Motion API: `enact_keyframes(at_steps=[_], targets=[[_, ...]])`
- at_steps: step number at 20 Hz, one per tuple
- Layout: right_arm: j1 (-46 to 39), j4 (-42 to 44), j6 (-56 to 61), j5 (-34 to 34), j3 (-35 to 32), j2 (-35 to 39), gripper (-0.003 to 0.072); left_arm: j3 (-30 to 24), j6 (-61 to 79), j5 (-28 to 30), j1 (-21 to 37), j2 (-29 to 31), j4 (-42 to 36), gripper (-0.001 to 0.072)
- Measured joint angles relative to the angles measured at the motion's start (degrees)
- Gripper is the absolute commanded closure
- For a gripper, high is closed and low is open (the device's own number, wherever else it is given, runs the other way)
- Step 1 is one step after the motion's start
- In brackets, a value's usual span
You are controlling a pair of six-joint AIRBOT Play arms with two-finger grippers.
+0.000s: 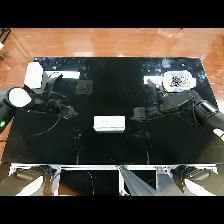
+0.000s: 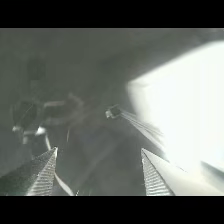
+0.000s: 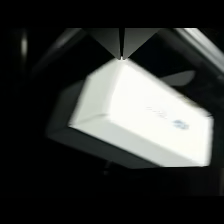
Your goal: Fold the box and place the chain.
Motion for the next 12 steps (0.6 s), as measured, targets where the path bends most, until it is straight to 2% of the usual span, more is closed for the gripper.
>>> enact_keyframes(at_steps=[2,6,12], targets=[[-1.84,-2.10,0.50,-1.27,-1.38,0.46,0.0666,2.80,12.92,0.20,-3.26,-2.80,-3.56,0.0085],[-3.32,-4.13,0.52,-1.81,-2.60,0.85,0.0666,5.14,34.01,0.37,-11.15,-6.80,-6.12,0.0071],[-3.80,-4.90,0.48,-1.16,-3.02,0.94,0.0666,5.88,52.04,6.36,-19.10,-13.33,-7.58,0.0073]])
